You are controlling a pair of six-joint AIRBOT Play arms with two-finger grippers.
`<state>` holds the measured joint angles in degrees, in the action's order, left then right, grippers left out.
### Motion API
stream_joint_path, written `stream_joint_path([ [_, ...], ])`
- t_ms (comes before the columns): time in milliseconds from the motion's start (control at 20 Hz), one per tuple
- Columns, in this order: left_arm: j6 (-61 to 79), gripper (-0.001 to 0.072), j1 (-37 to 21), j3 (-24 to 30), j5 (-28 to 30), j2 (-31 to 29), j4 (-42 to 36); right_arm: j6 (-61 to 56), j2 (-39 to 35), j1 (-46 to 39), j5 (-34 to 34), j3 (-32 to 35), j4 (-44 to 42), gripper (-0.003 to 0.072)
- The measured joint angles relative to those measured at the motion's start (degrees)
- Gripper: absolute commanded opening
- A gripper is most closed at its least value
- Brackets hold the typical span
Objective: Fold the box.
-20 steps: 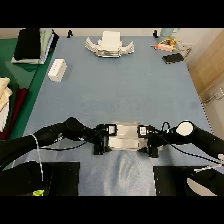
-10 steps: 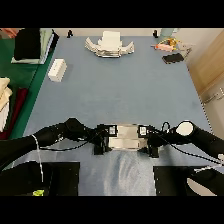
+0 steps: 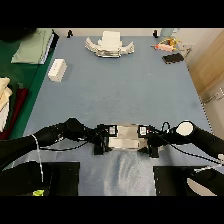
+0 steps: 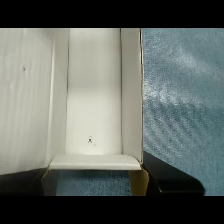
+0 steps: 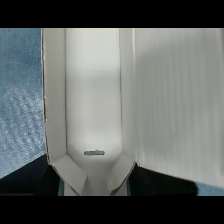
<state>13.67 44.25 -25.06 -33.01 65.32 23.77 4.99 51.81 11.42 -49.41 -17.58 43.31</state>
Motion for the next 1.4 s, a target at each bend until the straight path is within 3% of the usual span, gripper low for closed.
stream_joint_path([
  [750, 0.0, 0.0502, 0.0, 0.0, 0.0, 0.0, 0.0, 0.0, 0.0, 0.0, 0.2, 0.0, 0.2, 0.0534],
  [850, 0.0, 0.0501, 0.0, 0.0, 0.1, 0.0, 0.0, 0.0, 0.0, 0.0, 0.2, 0.0, 0.3, 0.072],
  [1400, 0.0, 0.0502, 0.1, 0.0, 0.0, 0.0, 0.0, -1.6, -0.1, 0.0, -0.1, -0.1, 0.8, 0.072],
])
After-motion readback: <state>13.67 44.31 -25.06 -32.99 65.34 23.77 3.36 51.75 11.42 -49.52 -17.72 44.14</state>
